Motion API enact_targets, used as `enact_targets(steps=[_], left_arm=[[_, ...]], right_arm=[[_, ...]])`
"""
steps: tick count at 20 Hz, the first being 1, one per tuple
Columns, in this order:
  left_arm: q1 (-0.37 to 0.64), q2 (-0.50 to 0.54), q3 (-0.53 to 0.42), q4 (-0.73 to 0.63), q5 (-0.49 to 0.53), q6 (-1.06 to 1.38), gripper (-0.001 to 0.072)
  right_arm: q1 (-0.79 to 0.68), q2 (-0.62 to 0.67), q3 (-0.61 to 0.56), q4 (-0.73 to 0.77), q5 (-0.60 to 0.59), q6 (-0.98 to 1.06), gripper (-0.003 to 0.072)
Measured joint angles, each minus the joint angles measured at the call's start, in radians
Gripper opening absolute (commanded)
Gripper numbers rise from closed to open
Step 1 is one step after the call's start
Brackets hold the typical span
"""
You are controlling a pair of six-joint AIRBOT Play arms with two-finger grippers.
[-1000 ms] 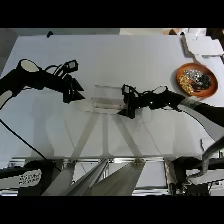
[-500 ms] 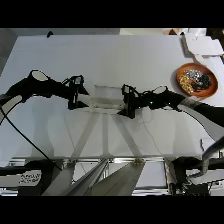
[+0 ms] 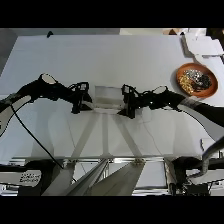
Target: Fold the box and place the chain.
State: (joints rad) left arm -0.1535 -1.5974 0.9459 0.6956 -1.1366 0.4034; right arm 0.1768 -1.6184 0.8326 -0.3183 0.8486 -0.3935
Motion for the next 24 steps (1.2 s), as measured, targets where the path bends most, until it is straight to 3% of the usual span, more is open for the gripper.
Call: enact_targets(steps=[2,9,11,24], left_arm=[[-0.001,-0.002,0.000,0.000,-0.002,0.024,0.0269],[-0.002,-0.003,0.000,0.000,0.015,0.085,0.0257],[-0.002,-0.003,0.000,0.000,0.026,0.091,0.0137],[-0.003,-0.003,0.000,-0.053,0.000,0.094,0.0131]], right_arm=[[0.000,0.000,0.000,0.000,0.000,0.000,0.0516],[0.000,0.000,0.000,0.000,0.000,0.000,0.0516],[0.000,0.000,0.000,0.000,0.000,0.000,0.0516],[0.000,0.000,0.000,0.000,0.000,0.000,0.0516]])
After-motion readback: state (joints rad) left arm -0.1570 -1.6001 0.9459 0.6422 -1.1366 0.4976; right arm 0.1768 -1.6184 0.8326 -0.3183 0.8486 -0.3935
